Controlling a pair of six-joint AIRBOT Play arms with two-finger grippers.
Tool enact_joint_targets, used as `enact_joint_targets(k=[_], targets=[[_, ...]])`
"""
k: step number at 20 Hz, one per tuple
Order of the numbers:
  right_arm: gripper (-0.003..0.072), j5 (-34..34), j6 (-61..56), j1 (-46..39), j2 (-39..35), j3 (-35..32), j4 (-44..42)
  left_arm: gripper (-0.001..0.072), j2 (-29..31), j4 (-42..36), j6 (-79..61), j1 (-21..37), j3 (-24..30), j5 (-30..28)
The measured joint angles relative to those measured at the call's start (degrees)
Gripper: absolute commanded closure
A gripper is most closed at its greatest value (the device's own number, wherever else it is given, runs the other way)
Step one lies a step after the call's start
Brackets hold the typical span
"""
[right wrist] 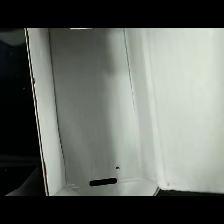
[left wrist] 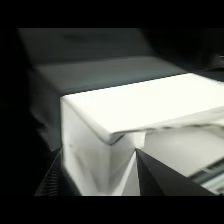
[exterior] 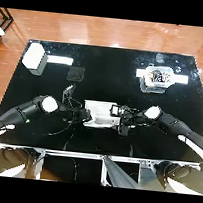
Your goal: Fold the box and place the chain.
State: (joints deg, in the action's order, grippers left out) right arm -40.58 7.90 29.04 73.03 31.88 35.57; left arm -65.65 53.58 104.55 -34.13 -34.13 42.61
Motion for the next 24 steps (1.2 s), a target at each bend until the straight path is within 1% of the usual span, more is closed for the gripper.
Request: enact_joint_targets(k=[5,7,8,10,11,13,14,16,19,20,21,22,24], targets=[[0.028,0.0,0.0,0.0,0.0,0.0,0.0,0.0156,-0.3,19.2,17.0,-6.7,-3.8,0.0],[0.028,0.0,0.0,0.0,0.0,0.0,0.0,0.0157,-1.1,24.6,21.8,-8.9,-5.5,0.2],[0.028,0.0,0.0,0.0,0.0,0.0,0.0,0.0198,-1.7,26.3,23.5,-9.7,-6.4,0.8],[0.0281,0.0,0.0,0.0,0.0,0.0,0.0,0.0236,-3.6,28.7,25.7,-11.4,-8.3,3.0],[0.028,0.0,0.0,0.0,0.0,0.0,0.0,0.0278,-4.6,29.7,26.6,-12.2,-9.3,4.1],[0.0281,0.0,0.0,0.0,0.0,0.0,0.0,0.0278,-6.3,31.8,28.5,-13.6,-11.0,6.2],[0.0281,0.0,0.0,0.0,0.0,0.0,0.0,0.0295,-7.1,32.6,29.2,-14.1,-11.8,7.1],[0.028,0.0,0.0,0.0,0.0,0.0,0.0,0.0301,-8.5,33.9,30.6,-14.8,-13.2,9.2],[0.028,-0.1,0.0,0.0,0.0,0.0,0.0,0.0304,-9.6,34.9,32.3,-15.2,-14.6,10.9],[0.028,-0.1,0.0,0.0,0.0,0.0,0.0,0.0316,-9.8,35.2,32.9,-15.3,-15.0,11.1],[0.0281,-0.1,0.0,0.0,0.0,0.0,0.0,0.0371,-10.0,35.4,33.4,-15.3,-15.3,11.5],[0.028,-0.1,0.0,0.0,0.0,0.0,0.0,0.0396,-10.1,35.6,33.9,-15.4,-15.5,12.1],[0.028,-0.1,0.0,0.0,0.0,0.0,0.0,0.0396,-10.3,35.9,34.5,-15.5,-15.8,12.3]])
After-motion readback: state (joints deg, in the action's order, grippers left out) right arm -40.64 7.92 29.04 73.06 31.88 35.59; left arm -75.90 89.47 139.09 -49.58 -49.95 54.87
